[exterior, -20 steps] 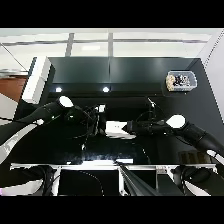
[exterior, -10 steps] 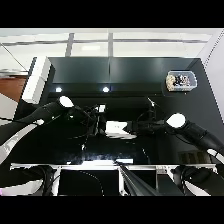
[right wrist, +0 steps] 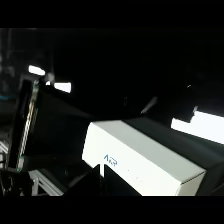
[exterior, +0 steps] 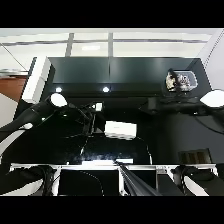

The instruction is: Fold the box and place the chain.

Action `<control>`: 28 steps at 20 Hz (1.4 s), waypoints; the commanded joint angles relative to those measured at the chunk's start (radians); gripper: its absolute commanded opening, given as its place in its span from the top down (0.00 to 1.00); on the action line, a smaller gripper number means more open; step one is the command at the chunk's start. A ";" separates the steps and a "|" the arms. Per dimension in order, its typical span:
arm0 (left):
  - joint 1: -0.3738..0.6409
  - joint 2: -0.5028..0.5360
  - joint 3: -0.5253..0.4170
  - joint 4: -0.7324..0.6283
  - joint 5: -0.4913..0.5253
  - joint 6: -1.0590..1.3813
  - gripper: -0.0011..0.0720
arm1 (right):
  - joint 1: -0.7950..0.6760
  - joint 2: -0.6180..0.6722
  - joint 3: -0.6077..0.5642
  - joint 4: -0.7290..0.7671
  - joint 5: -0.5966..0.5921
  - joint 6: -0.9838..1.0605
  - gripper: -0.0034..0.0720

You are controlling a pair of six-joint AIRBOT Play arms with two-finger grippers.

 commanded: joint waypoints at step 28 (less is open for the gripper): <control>-0.288 -0.045 0.038 -0.099 0.329 -0.107 0.01 | -0.160 0.041 0.036 -0.073 0.078 0.000 0.90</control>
